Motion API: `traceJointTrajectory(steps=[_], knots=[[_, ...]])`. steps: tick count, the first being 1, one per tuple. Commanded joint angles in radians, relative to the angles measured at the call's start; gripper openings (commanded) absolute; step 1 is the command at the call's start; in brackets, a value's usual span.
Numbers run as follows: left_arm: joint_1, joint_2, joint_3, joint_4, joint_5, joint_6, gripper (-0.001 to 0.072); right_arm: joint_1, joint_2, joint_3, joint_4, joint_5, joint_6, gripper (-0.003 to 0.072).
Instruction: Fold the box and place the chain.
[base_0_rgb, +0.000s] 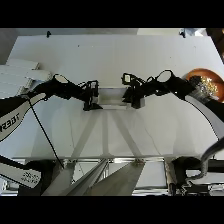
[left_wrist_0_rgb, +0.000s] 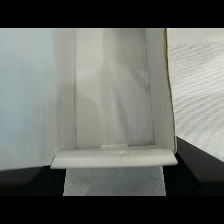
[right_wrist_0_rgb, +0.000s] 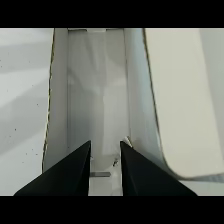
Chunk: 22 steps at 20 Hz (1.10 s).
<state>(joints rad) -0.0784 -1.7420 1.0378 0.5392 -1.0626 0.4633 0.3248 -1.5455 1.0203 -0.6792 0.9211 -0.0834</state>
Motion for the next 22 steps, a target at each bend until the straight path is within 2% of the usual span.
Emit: traceJointTrajectory(steps=[1, 5, 8, 10, 11, 12, 13, 18, 20, 22], knots=[[0.000, 0.000, 0.000, 0.000, 0.000, 0.000, 0.0280, 0.019, 0.000, 0.001, 0.016, 0.011, 0.001, 0.0187], [0.000, 0.000, 0.000, 0.000, 0.000, 0.000, 0.0280, 0.026, 0.019, 0.001, 0.100, 0.076, 0.005, 0.0187], [0.000, 0.000, 0.000, 0.000, 0.000, 0.000, 0.0280, 0.026, 0.069, 0.001, 0.097, 0.093, 0.060, 0.0187], [0.000, 0.000, 0.000, 0.000, 0.000, 0.000, 0.0280, 0.021, 0.116, 0.001, 0.079, 0.093, 0.090, 0.0150], [0.000, 0.000, 0.000, 0.000, 0.000, 0.000, 0.0280, 0.008, 0.143, 0.001, 0.059, 0.092, 0.113, 0.0148], [0.000, 0.000, 0.000, 0.000, 0.000, 0.000, 0.0280, -0.012, 0.170, 0.001, 0.035, 0.090, 0.141, 0.0104], [0.000, 0.000, 0.000, 0.000, 0.000, 0.000, 0.0280, -0.041, 0.200, 0.001, 0.002, 0.089, 0.174, 0.0014], [0.000, 0.000, 0.000, 0.000, 0.000, 0.000, 0.0280, -0.241, 0.301, 0.001, -0.110, 0.090, 0.409, 0.0013], [0.000, 0.000, 0.000, 0.000, 0.000, 0.000, 0.0280, -0.309, 0.294, 0.000, -0.214, 0.090, 0.539, 0.0013], [0.000, 0.000, 0.000, 0.000, 0.000, 0.000, 0.0280, -0.341, 0.274, -0.008, -0.346, 0.090, 0.754, 0.0013]])
